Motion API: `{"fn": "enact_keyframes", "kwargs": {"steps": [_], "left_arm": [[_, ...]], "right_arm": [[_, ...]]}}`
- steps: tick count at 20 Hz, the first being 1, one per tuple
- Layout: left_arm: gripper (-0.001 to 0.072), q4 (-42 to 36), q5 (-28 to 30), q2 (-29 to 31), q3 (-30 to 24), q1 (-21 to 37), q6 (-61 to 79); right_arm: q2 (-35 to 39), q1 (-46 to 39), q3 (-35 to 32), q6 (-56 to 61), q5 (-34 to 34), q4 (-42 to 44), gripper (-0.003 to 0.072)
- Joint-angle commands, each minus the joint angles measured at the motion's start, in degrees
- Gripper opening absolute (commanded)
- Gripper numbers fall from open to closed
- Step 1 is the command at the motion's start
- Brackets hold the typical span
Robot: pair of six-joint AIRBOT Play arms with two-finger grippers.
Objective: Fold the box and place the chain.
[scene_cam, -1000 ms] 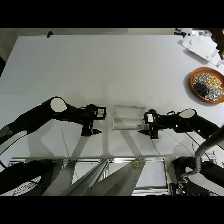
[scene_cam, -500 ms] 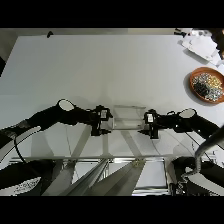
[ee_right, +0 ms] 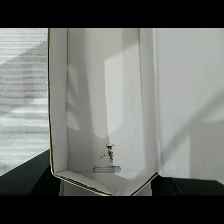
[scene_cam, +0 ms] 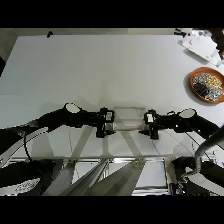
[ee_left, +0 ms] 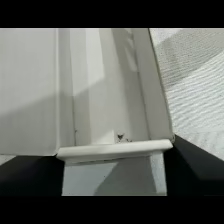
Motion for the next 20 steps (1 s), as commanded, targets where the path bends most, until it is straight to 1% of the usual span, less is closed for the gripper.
{"fn": "enact_keyframes", "kwargs": {"steps": [1, 2, 4, 5, 8, 20], "left_arm": [[0.0508, -0.4, 0.5, -0.6, 0.0, -0.4, -1.3], [0.0463, -0.3, 0.6, -0.6, 0.0, -0.4, -1.4], [0.0316, 0.2, 0.7, -0.6, 0.0, -0.4, -2.4], [0.0281, 0.7, 0.9, -0.6, 0.0, -0.4, -3.3], [0.0280, 1.8, 2.4, -0.6, 0.0, -1.0, -6.1], [0.0279, 1.8, 2.1, -0.6, 0.0, -1.0, -6.0]], "right_arm": [[0.0, 0.0, 0.0, 0.1, -0.2, 0.2, 0.0438], [0.0, 0.0, 0.0, 0.1, -0.2, 0.2, 0.0438], [0.0, 0.0, 0.0, 0.1, -0.2, 0.2, 0.0438], [0.0, 0.0, 0.0, 0.1, -0.2, 0.2, 0.0438], [0.0, 0.0, 0.0, 0.1, -0.2, 0.2, 0.0438], [0.0, 0.0, 0.0, 0.1, -0.2, 0.2, 0.0438]]}}
